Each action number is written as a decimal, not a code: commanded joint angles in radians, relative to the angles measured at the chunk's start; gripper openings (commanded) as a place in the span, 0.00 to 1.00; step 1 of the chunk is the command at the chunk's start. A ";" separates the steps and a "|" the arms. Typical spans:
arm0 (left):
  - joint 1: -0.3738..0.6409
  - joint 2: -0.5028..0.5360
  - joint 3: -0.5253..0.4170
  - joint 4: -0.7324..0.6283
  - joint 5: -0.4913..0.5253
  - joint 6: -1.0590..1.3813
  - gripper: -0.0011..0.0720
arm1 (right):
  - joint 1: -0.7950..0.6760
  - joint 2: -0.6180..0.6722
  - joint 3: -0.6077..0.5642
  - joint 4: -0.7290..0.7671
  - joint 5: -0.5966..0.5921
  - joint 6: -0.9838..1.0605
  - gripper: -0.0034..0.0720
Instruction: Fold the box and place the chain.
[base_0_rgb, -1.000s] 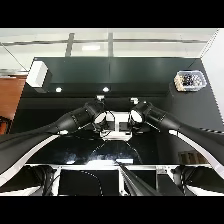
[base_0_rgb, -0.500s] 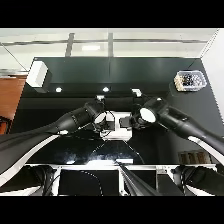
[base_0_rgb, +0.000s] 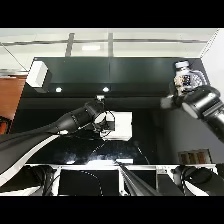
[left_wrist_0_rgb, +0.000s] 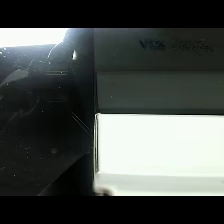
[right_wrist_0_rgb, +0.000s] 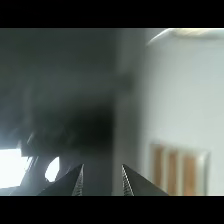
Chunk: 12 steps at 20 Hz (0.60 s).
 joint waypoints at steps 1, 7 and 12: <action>0.001 0.000 0.000 0.000 0.001 0.000 0.05 | -0.254 -0.025 -0.073 -0.150 -0.366 0.110 0.44; 0.001 0.000 0.000 0.000 0.008 0.000 0.05 | -0.682 -0.374 0.174 0.351 -0.507 0.082 0.44; 0.001 0.000 0.000 0.000 0.007 0.000 0.05 | -0.777 -0.730 0.615 0.604 -0.192 -0.370 1.00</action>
